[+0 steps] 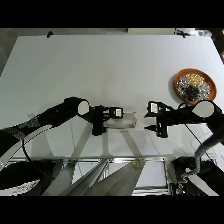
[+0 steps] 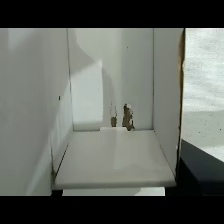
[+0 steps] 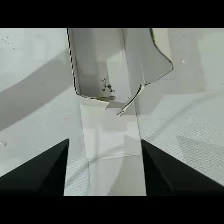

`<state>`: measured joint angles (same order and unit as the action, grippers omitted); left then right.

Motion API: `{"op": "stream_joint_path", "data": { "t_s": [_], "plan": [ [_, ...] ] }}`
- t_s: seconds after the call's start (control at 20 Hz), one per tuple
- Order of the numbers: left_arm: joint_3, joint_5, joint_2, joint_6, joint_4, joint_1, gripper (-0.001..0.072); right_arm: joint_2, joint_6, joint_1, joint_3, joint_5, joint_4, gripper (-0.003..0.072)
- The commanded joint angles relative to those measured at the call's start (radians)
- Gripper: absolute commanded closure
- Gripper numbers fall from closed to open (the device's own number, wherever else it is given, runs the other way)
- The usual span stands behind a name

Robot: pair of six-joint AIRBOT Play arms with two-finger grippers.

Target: Fold the box and place the chain.

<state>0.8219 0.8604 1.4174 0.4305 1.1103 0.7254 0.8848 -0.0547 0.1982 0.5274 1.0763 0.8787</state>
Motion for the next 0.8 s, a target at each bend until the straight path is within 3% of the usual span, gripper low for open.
{"op": "stream_joint_path", "data": {
  "t_s": [0.0, 0.25, 0.5, 0.6, 0.75],
  "plan": [
    [0.0, -0.003, 0.002, 0.001, 0.005, 0.0, 0.0499, 0.048, 0.015, 0.0, 0.0, -0.002, 0.0, 0.0289],
    [0.0, -0.003, 0.002, 0.001, 0.005, 0.0, 0.0499, 0.151, 0.067, 0.0, 0.0, -0.056, -0.023, 0.0296],
    [0.0, -0.003, 0.002, 0.001, 0.005, 0.0, 0.0499, 0.222, 0.176, 0.004, 0.0, -0.087, -0.171, 0.0305],
    [0.0, -0.003, 0.002, 0.001, 0.005, 0.0, 0.0499, 0.223, 0.216, 0.03, 0.0, -0.098, -0.162, 0.0403],
    [0.0, -0.003, 0.002, 0.001, 0.005, 0.0, 0.0499, 0.223, 0.24, 0.067, 0.0, -0.123, -0.121, 0.0423]
  ]
}}
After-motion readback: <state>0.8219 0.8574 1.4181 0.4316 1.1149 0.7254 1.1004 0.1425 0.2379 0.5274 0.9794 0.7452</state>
